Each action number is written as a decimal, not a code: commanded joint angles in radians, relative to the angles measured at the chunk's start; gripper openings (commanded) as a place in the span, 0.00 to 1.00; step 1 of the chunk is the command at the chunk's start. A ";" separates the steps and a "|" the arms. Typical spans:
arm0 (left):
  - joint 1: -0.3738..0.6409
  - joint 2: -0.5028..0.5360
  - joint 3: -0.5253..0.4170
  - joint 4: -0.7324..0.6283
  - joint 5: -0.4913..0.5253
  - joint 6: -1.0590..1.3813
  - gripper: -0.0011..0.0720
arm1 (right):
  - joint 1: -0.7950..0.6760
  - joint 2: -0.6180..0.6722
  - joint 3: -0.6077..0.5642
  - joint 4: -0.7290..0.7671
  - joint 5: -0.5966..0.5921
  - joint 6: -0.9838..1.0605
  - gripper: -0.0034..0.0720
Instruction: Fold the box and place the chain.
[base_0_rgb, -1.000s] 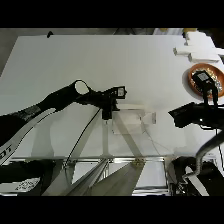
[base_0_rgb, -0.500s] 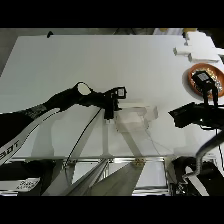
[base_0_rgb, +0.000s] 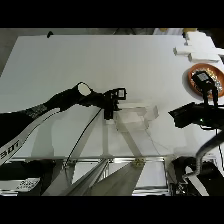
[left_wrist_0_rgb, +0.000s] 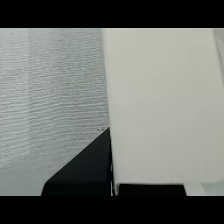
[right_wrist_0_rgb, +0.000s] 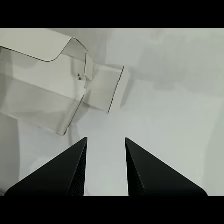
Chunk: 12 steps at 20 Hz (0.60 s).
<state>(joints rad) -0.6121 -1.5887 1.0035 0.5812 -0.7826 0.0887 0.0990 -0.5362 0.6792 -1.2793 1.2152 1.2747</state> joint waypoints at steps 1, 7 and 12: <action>-0.001 0.000 0.000 0.003 0.002 0.002 0.03 | 0.000 0.001 0.001 0.000 0.000 -0.001 0.36; -0.001 0.000 0.000 -0.008 -0.077 0.091 0.02 | 0.000 0.001 0.001 0.000 0.001 0.000 0.36; -0.001 0.000 0.000 -0.008 -0.081 0.100 0.02 | 0.000 0.001 0.001 0.001 0.008 0.000 0.36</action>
<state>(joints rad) -0.6125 -1.5887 1.0035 0.5766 -0.8539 0.1764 0.0990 -0.5362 0.6792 -1.2789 1.2182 1.2743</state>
